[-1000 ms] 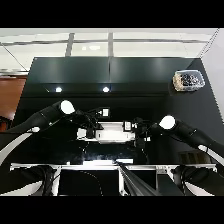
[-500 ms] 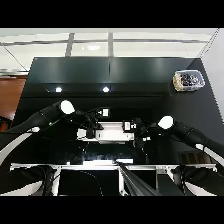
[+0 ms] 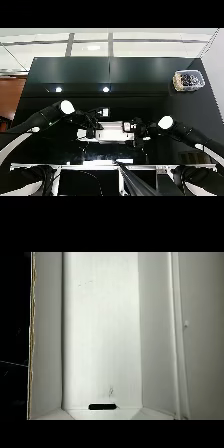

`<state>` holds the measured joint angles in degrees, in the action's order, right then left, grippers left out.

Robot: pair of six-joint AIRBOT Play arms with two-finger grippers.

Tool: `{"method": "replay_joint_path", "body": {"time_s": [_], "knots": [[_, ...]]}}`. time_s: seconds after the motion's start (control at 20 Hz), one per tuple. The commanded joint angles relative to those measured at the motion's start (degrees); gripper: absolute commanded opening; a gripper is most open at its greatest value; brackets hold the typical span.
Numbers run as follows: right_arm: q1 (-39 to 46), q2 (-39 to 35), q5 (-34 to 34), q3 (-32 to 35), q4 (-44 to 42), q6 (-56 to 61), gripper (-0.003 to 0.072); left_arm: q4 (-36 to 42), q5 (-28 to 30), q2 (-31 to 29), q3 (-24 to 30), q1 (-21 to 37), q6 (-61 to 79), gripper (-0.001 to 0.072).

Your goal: Fold the box and place the chain.

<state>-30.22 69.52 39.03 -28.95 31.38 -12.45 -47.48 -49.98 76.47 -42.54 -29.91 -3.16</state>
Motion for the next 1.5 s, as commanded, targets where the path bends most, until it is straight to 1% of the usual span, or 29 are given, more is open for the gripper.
{"method": "replay_joint_path", "body": {"time_s": [0.0, 0.25, 0.6, 1.2, 1.45], "knots": [[0.00, 0.04, 0.00, 0.04, 0.57, 0.00, 0.0713, 0.00, -0.02, 0.00, 0.02, 0.00, 0.13, 0.0026], [2.36, 0.04, 1.51, 0.04, 0.22, 0.00, 0.0713, 0.00, 0.00, 0.00, 0.02, 0.00, 0.13, 0.0025], [1.88, 0.20, 1.01, 0.04, -1.36, -0.07, 0.0713, 0.00, 0.02, 0.00, 0.02, 0.00, 0.13, 0.0025], [1.55, 0.61, 0.81, 0.04, -1.25, -0.04, 0.0713, 0.00, 0.00, 0.00, 0.02, 0.00, 0.13, 0.0025], [0.35, 0.74, 0.24, 0.04, 0.35, 0.46, 0.0713, 0.13, -0.04, 0.00, 0.02, 0.00, 0.00, 0.0026]]}}
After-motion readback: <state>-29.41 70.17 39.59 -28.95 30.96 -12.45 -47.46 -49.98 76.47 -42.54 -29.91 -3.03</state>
